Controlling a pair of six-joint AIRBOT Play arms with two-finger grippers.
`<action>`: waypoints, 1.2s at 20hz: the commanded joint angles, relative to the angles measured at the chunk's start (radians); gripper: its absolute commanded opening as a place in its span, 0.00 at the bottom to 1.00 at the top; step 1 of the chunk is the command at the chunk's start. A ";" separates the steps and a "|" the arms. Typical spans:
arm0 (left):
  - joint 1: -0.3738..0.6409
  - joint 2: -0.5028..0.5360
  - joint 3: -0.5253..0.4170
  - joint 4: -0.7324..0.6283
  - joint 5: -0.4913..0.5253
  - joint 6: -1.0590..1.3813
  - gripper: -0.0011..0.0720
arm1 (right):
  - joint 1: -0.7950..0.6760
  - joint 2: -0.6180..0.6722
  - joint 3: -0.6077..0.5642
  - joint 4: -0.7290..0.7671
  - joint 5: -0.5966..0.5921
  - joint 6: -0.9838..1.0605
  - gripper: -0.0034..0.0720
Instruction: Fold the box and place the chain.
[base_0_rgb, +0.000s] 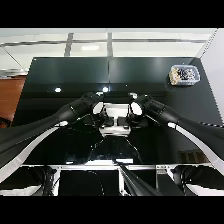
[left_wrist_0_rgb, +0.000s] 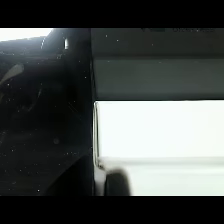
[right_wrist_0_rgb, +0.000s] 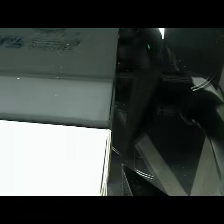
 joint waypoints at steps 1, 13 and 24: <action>0.000 0.000 0.000 -0.001 0.002 0.000 0.05 | 0.001 0.000 0.001 0.010 -0.013 -0.002 0.40; 0.000 0.000 0.000 0.000 0.002 0.000 0.05 | 0.001 -0.014 0.000 -0.016 0.027 0.002 0.07; 0.000 0.000 0.000 -0.001 0.002 0.000 0.05 | -0.030 0.189 0.034 -0.020 0.103 -0.211 0.40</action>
